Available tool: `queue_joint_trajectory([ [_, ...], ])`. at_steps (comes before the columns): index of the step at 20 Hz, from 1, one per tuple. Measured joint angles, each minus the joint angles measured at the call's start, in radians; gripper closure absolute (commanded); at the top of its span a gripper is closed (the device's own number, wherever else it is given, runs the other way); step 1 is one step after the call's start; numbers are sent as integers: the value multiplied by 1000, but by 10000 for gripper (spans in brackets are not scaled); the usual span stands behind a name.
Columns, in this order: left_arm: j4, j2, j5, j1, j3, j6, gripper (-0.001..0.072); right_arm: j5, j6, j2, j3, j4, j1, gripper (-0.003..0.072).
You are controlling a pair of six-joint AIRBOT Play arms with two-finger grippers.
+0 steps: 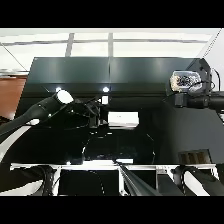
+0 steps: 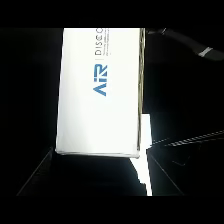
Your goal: Fold the box and place the chain.
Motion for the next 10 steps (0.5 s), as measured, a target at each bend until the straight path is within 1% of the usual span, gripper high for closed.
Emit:
queue_joint_trajectory([
  [2,5,13,-11,-31,23,-36,-7,-5,4,5,0,-8,-16,665],
  [4,8,3,7,-76,65,-73,-7,-10,4,8,0,-11,-24,665],
  [7,12,-59,43,-135,144,-146,-7,-15,5,10,0,-19,-30,665],
  [10,14,-146,48,-170,234,-238,-7,-16,7,10,0,-23,-32,665],
])
